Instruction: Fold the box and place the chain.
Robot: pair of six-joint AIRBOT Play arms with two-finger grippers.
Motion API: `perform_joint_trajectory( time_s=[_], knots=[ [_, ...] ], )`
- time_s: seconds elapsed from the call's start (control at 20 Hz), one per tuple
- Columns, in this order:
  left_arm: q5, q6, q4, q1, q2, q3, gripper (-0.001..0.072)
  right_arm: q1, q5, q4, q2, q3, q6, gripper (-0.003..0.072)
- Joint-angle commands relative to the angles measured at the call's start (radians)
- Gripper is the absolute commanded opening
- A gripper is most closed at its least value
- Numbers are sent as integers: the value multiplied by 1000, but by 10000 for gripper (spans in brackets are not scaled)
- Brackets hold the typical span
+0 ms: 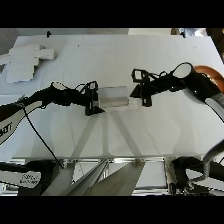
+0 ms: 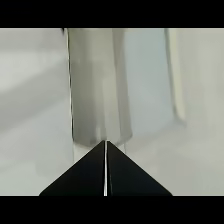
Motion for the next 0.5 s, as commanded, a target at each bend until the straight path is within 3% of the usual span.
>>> perform_joint_trajectory(
  time_s=[0.0,0.15,0.35,0.45],
  knots=[
    [0,0,0,0,0,0,566,6,-92,178,21,1,127,15],
    [0,0,0,0,0,0,566,13,-221,200,-14,1,158,13],
    [0,0,0,0,0,0,566,13,-260,375,-129,1,172,13],
    [0,0,0,0,0,0,566,13,-340,449,-184,1,171,14]
  ],
)
